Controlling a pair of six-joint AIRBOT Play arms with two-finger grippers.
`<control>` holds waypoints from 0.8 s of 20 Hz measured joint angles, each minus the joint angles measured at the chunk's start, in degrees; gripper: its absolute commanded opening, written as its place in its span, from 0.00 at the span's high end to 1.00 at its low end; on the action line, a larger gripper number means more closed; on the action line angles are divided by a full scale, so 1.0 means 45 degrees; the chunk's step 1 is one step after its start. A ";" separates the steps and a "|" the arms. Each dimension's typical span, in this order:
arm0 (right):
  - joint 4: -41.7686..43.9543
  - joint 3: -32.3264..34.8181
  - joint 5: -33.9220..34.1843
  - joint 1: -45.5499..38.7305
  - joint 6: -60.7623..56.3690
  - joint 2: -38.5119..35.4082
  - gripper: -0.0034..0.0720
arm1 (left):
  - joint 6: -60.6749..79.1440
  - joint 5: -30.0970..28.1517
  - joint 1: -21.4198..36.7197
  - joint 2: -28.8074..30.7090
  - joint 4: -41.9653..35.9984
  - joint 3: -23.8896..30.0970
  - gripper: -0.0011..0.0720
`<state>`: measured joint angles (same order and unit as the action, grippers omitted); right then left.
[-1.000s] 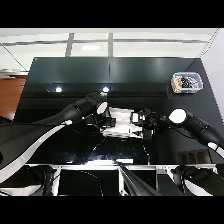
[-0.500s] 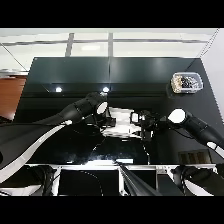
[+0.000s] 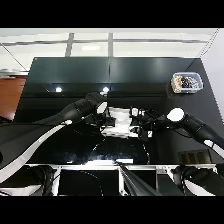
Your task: Fold the box and place the chain.
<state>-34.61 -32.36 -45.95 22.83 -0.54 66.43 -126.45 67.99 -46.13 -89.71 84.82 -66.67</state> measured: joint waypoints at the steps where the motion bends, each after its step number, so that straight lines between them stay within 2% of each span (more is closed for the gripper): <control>1: 0.0165 0.0000 0.0049 0.0029 -0.0019 0.0102 0.63 | 0.0005 -0.0005 0.0000 0.0000 0.0000 0.0000 0.95; 5: 0.0593 0.0000 0.0248 0.0107 -0.0078 0.0413 0.63 | -0.0005 -0.0029 0.0005 0.0000 0.0000 0.0000 0.95; 6: 0.0622 0.0000 0.0291 0.0121 -0.0083 0.0447 0.55 | -0.0005 -0.0034 0.0005 0.0000 0.0000 0.0000 0.95; 9: 0.0714 0.0000 0.0325 0.0131 -0.0083 0.0505 0.54 | -0.0015 -0.0049 0.0005 0.0000 -0.0005 0.0000 0.95; 10: 0.0724 0.0000 0.0330 0.0131 -0.0083 0.0515 0.65 | -0.0019 -0.0049 0.0005 0.0000 -0.0005 0.0000 0.95; 11: 0.0724 0.0000 0.0340 0.0131 -0.0078 0.0520 0.67 | -0.0024 -0.0053 0.0005 0.0000 -0.0005 0.0000 0.95; 12: 0.0738 0.0000 0.0369 0.0131 -0.0083 0.0529 0.49 | -0.0029 -0.0063 0.0005 0.0000 -0.0015 0.0000 0.95; 13: 0.0767 0.0000 0.0369 0.0131 -0.0083 0.0529 0.46 | -0.0034 -0.0073 0.0005 0.0000 -0.0044 0.0000 0.95; 14: 0.0767 0.0000 0.0359 0.0131 -0.0083 0.0529 0.47 | -0.0039 -0.0068 0.0005 0.0000 -0.0044 0.0000 0.95; 15: 0.0767 0.0000 0.0374 0.0131 -0.0083 0.0529 0.68 | -0.0039 -0.0068 0.0005 0.0000 -0.0044 0.0000 0.95; 16: 0.0758 0.0000 0.0432 0.0131 -0.0083 0.0529 0.78 | -0.0034 -0.0053 0.0005 0.0000 -0.0039 0.0000 0.95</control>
<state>-31.20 -32.36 -44.01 23.42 -0.91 68.82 -126.61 67.75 -46.11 -89.71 84.64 -66.67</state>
